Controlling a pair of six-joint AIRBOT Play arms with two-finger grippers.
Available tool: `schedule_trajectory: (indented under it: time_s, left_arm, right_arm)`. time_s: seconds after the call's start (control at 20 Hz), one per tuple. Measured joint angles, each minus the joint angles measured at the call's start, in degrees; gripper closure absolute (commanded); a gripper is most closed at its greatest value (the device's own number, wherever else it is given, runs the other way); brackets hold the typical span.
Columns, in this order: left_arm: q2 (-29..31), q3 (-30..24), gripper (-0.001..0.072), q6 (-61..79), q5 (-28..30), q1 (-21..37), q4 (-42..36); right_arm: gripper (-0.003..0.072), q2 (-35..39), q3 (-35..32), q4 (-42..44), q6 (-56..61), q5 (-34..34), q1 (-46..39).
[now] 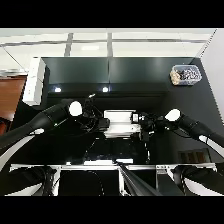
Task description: Fold the box and place the chain.
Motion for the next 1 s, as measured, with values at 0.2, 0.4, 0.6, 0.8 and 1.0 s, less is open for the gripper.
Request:
schedule_trajectory:
  time_s: [0.2, 0.4, 0.6, 0.8, 1.0]
  left_arm:
    - [-1.3, 3.1, 0.0358, -6.1, -0.7, -2.4, 6.1]
    - [-4.8, 8.0, 0.0358, -12.8, -3.7, -5.5, 12.0]
    - [-8.4, 12.0, 0.0358, -18.7, -5.7, -7.9, 15.6]
    - [-9.9, 13.7, 0.0358, -24.1, -7.2, -8.9, 17.6]
    - [-10.4, 14.2, 0.0359, -26.8, -8.0, -9.4, 18.4]
  right_arm:
    - [0.0552, 0.0, 0.0, 0.0, 0.0, 0.0, 0.0]
    - [0.0552, 0.0, 0.0, 0.0, 0.0, 0.0, 0.0]
    - [0.0552, 0.0, 0.0, 0.0, 0.0, 0.0, 0.0]
    - [0.0552, 0.0, 0.0, 0.0, 0.0, 0.0, 0.0]
    - [0.0552, 0.0, 0.0, 0.0, 0.0, 0.0, 0.0]
